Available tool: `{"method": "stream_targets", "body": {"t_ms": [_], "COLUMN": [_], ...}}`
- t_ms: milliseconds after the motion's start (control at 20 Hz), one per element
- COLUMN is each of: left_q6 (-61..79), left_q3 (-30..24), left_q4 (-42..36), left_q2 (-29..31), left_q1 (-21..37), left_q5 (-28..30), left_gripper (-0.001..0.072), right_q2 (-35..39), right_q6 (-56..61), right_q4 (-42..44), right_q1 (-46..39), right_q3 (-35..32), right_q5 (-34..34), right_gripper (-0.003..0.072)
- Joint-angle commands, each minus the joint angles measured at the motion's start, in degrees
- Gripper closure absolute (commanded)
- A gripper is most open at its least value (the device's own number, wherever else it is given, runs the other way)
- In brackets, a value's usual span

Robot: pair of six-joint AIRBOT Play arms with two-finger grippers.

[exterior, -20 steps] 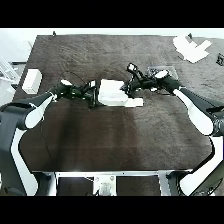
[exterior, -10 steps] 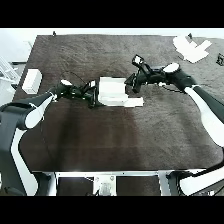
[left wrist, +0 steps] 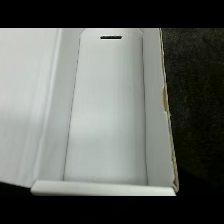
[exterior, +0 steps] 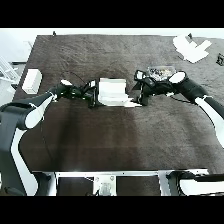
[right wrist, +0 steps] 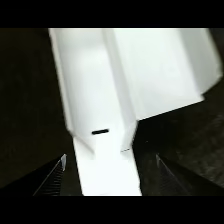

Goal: Fold the box and place the chain.

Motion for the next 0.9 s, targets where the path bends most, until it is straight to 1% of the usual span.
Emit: {"method": "stream_targets", "body": {"t_ms": [0,150,450,650,850], "left_q6": [0.0,0.0,0.0,0.0,0.0], "left_q3": [-0.02,-0.02,-0.02,-0.02,-0.02], "left_q4": [0.0,0.0,0.0,0.0,0.0], "left_q2": [0.0,0.0,0.0,0.0,0.0], "left_q1": [-0.02,-0.02,-0.02,-0.02,-0.02], "left_q5": [0.02,0.02,0.02,0.02,0.02], "left_gripper": [0.0298,0.0299,0.0298,0.0298,0.0298], "right_q2": [-1.46,-3.39,-4.55,-4.98,-6.49], "right_q6": [-3.56,-7.32,-10.6,-10.62,-11.32], "right_q4": [-0.7,1.86,3.67,3.74,5.62], "right_q1": [0.09,0.26,0.11,0.5,1.09], "right_q3": [-1.75,-1.7,-1.66,-1.46,-1.22], "right_q5": [0.15,-0.15,-6.54,-6.43,-6.4], "right_gripper": [0.001,0.0015,0.0021,0.002,0.0022]}}
